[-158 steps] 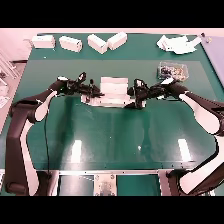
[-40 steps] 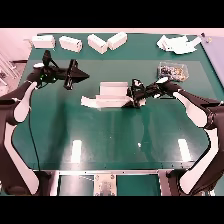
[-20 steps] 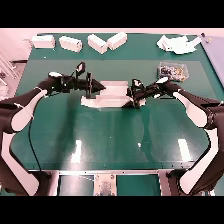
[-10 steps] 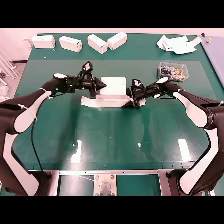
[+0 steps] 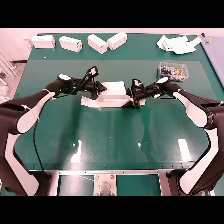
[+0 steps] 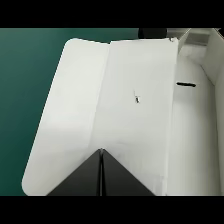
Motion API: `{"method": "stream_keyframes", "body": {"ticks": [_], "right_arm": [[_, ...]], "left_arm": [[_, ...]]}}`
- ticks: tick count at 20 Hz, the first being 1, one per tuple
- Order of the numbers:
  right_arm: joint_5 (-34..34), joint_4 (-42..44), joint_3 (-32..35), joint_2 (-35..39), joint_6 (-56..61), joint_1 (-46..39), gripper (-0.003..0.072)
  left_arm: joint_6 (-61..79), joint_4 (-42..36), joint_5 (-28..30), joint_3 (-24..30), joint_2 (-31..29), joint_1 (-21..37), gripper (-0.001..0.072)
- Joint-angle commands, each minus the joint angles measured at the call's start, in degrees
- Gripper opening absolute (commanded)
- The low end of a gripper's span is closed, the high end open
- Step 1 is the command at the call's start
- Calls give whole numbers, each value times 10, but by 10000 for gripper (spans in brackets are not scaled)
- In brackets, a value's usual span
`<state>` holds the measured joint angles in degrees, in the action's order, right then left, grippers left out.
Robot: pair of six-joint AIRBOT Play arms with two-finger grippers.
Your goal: Fold the box and place the chain.
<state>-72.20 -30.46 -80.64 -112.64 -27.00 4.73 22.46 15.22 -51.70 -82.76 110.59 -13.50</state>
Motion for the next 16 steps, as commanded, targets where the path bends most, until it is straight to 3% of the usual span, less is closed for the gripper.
{"method": "stream_keyframes", "body": {"ticks": [1, 9, 10, 11, 12, 15, 16], "right_arm": [[-1, 0, 0, 0, 0, 0, 335], [-1, 0, 0, 0, 0, 0, 335], [-1, 0, 0, 0, 0, 0, 335], [-1, 0, 0, 0, 0, 0, 335], [-1, 0, 0, 0, 0, 0, 335], [-1, 0, 0, 0, 0, 0, 335], [-1, 0, 0, 0, 0, 0, 335]], "left_arm": [[1, 18, 10, 0, 7, 0, 19], [7, 12, 5, -34, 5, 0, 23], [7, 12, -12, -45, 5, 3, 116], [5, 12, -28, -56, 5, 7, 308], [5, 12, -58, -69, 5, 14, 363], [-3, 13, -144, -98, 5, 46, 397], [-9, 15, -170, -103, 5, 58, 546]]}}
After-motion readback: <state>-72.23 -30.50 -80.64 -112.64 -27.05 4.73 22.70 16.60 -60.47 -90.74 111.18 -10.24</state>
